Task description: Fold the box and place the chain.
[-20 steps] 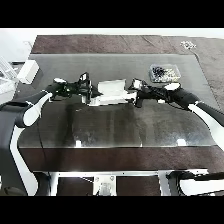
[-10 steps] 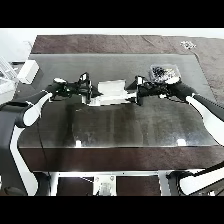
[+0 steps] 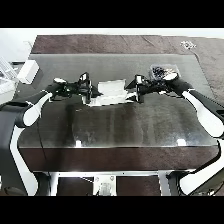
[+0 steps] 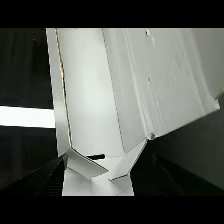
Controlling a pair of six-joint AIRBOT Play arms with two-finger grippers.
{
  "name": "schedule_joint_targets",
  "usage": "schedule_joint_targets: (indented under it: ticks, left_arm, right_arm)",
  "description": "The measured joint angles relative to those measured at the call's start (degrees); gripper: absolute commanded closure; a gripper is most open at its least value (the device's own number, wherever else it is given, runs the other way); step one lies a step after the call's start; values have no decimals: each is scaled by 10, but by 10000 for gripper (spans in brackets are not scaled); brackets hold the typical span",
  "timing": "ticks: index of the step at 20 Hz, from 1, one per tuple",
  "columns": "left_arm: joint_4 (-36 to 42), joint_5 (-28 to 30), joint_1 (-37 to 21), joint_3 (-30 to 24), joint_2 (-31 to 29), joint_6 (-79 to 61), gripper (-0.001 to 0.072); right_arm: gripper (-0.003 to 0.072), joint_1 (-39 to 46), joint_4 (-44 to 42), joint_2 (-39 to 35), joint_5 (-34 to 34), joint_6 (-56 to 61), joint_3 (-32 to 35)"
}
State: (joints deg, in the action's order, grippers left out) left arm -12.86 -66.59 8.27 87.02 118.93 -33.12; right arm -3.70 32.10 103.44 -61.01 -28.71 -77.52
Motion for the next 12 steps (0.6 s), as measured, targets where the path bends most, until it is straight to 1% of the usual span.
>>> schedule_joint_targets:
  ticks: [5,8,12]
  left_arm:
    - [0,0,0,0,0,0,688]
    - [-1,0,0,0,0,1,688]
    - [0,1,0,0,0,1,688]
  right_arm:
    - [41,-1,3,32,-33,3,-41]
    - [41,-3,3,40,-63,22,-48]
    - [41,-9,-5,43,-87,39,-51]
